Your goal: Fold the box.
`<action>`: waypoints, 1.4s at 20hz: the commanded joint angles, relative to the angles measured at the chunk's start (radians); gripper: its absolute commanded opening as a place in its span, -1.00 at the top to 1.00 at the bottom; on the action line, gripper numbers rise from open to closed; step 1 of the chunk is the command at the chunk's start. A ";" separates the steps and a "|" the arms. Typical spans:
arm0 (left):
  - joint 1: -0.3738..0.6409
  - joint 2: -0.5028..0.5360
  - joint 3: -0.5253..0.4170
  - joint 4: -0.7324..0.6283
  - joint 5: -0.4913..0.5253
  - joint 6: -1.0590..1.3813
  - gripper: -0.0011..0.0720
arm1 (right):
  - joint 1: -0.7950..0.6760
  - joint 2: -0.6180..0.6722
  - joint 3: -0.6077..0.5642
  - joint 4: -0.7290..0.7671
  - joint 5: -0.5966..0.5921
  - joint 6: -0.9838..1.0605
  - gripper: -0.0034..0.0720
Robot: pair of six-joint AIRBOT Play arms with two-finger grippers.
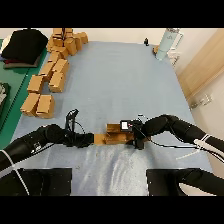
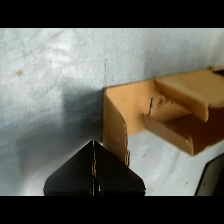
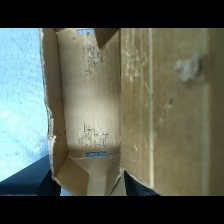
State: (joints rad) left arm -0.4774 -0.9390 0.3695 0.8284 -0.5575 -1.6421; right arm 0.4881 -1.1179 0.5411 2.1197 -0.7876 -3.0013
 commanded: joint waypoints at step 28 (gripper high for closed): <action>-0.022 -0.079 0.133 -0.257 -0.032 0.210 0.01 | 0.000 0.000 0.000 0.000 0.000 0.000 -0.38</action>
State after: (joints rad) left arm -0.5014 -1.0111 0.4988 0.5713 -0.5850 -1.4315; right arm 0.4881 -1.1179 0.5411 2.1197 -0.7876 -3.0005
